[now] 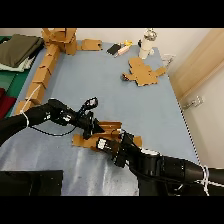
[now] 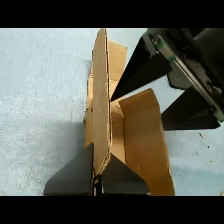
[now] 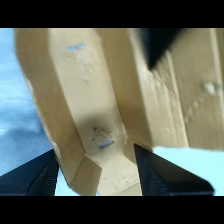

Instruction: Fold the box.

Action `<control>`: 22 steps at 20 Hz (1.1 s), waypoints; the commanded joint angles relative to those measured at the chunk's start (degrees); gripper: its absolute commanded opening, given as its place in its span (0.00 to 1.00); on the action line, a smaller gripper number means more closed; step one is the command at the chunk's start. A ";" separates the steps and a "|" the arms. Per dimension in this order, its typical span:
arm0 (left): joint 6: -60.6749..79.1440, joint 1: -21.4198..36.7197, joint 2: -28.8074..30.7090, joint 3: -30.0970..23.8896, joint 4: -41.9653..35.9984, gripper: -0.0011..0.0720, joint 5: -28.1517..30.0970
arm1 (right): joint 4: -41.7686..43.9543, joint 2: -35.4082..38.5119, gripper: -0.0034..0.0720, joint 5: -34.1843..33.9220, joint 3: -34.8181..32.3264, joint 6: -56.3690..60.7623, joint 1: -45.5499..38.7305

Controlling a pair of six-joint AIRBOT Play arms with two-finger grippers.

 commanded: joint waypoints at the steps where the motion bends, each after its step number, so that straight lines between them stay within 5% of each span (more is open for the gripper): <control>1: 0.00 0.00 -0.02 0.02 0.00 0.03 0.02 | 2.08 2.82 1.00 1.70 -2.05 0.39 -2.38; 10: 0.00 0.00 -0.02 0.02 0.00 0.03 0.02 | -1.25 11.67 1.00 4.35 -7.80 0.42 -2.71; 14: 0.00 0.00 -0.02 0.02 0.00 0.03 0.02 | -3.21 11.67 1.00 14.38 -9.92 -2.29 -8.20; 18: 0.00 0.00 -0.02 0.02 0.00 0.03 0.02 | 6.12 10.60 1.00 21.66 -10.10 -17.66 -16.41; 22: 0.00 0.00 -0.02 0.02 0.00 0.03 0.02 | 24.37 7.02 1.00 25.99 -10.03 -39.17 -22.14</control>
